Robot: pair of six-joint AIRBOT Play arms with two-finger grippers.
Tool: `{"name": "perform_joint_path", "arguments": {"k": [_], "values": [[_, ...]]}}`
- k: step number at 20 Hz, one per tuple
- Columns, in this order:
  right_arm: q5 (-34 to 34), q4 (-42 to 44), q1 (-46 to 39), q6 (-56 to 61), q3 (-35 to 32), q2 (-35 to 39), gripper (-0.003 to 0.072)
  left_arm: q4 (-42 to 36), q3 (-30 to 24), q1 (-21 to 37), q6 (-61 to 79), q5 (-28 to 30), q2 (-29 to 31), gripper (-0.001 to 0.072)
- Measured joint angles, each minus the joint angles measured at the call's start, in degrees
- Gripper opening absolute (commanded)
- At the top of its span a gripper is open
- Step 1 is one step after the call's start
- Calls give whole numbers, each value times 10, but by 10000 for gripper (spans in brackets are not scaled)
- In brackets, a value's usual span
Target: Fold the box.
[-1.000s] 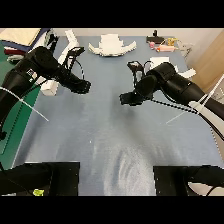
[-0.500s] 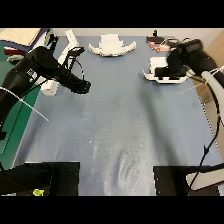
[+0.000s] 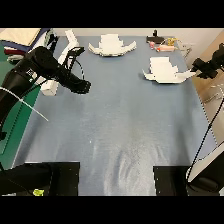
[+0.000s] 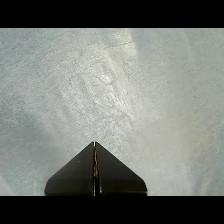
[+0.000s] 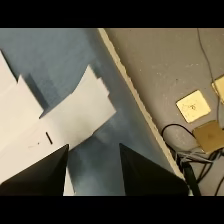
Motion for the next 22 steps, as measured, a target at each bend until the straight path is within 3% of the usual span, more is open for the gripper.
{"name": "perform_joint_path", "arguments": {"k": [8, 9, 11, 13, 18, 22], "values": [[144, 33, -18, -38, 28, -58, 432, 0, 0, 0, 0, 0, 0, 15], [154, 36, -18, -46, 28, -63, 379, 0, 0, 0, 0, 0, 0, 14], [163, 53, -19, -72, 29, -73, 360, 0, 0, 0, 0, 0, 0, 14], [163, 78, -19, -103, 29, -80, 321, 0, 0, 0, 0, 0, 0, 14], [121, 124, -19, -156, 30, -85, 2, 0, 0, 0, 0, 0, 0, 14], [53, 169, -18, -187, 30, -77, 3, 0, 0, 0, 0, 0, 0, 14]]}}
